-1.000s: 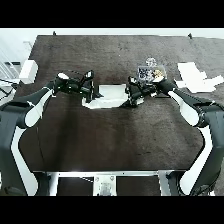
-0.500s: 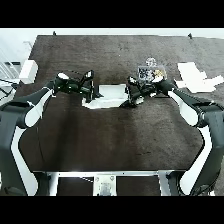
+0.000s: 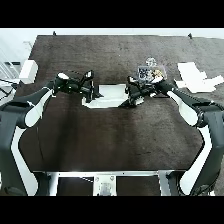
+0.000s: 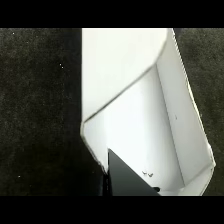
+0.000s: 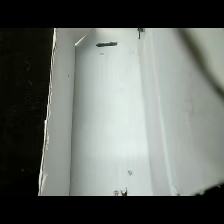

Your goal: Fold the box and place the chain.

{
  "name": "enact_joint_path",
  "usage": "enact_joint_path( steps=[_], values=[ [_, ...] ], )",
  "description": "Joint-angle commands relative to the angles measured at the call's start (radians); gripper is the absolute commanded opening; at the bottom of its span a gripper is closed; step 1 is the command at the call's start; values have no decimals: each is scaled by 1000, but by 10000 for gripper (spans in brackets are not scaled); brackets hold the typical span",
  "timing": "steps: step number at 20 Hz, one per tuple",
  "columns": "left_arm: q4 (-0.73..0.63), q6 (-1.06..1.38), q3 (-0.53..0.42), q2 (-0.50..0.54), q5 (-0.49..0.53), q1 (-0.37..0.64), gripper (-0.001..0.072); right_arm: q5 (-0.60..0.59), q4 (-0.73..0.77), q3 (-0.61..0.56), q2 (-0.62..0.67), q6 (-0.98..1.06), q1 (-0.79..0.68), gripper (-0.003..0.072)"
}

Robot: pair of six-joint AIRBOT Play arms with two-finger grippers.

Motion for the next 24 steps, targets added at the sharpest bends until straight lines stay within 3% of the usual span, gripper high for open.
enact_joint_path(
  steps=[1, 8, 12, 13, 24],
  values=[
    [0, 0, 0, 0, 0, 0, 19, -5, 5, 0, 0, -9, -8, 628],
    [0, 0, 0, 0, 0, 0, 19, 3, 3, 0, -1, -10, -3, 628],
    [0, 0, 0, 0, 0, 0, 19, 26, 30, 3, -1, -121, -18, 635],
    [0, 0, 0, 0, -1, 0, 19, 34, 29, 3, -1, -152, -19, 720],
    [0, 0, 0, 0, 0, 0, 19, 34, 55, 3, -7, -148, -18, 720]
  ],
)
